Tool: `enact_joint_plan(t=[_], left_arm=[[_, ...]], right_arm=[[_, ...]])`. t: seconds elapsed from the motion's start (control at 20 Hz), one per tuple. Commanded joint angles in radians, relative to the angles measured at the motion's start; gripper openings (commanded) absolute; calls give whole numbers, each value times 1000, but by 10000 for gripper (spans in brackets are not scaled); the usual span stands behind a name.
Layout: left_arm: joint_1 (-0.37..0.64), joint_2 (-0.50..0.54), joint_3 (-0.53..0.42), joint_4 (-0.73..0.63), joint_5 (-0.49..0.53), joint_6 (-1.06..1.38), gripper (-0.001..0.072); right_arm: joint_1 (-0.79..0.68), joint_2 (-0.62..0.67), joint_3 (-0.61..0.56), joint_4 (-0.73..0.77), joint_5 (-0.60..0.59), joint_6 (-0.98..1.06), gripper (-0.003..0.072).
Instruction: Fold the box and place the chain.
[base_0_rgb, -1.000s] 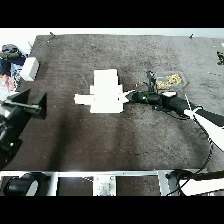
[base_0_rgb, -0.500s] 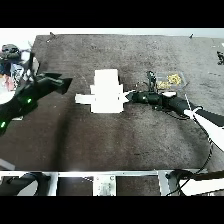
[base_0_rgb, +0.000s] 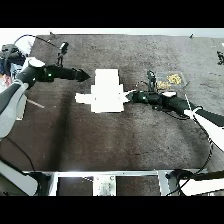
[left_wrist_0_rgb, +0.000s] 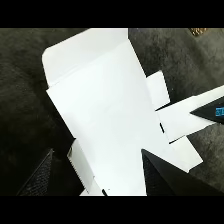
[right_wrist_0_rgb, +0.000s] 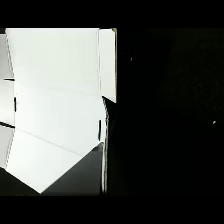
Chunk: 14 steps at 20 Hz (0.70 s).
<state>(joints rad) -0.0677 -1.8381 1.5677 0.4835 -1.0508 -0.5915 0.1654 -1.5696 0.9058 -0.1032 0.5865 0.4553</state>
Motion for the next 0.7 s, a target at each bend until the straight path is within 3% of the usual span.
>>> enact_joint_plan(t=[0.0, 0.3, 0.65], left_arm=[[1, -188, 232, 65, -156, -111, 592], [1, -375, 446, 63, -262, -142, 591], [-15, -401, 459, -16, -335, -107, 591]], right_arm=[[1, 0, -1, -27, 0, 0, 12], [0, 0, 0, -58, 0, -21, 12], [1, 0, 0, -57, 19, -42, 12]])
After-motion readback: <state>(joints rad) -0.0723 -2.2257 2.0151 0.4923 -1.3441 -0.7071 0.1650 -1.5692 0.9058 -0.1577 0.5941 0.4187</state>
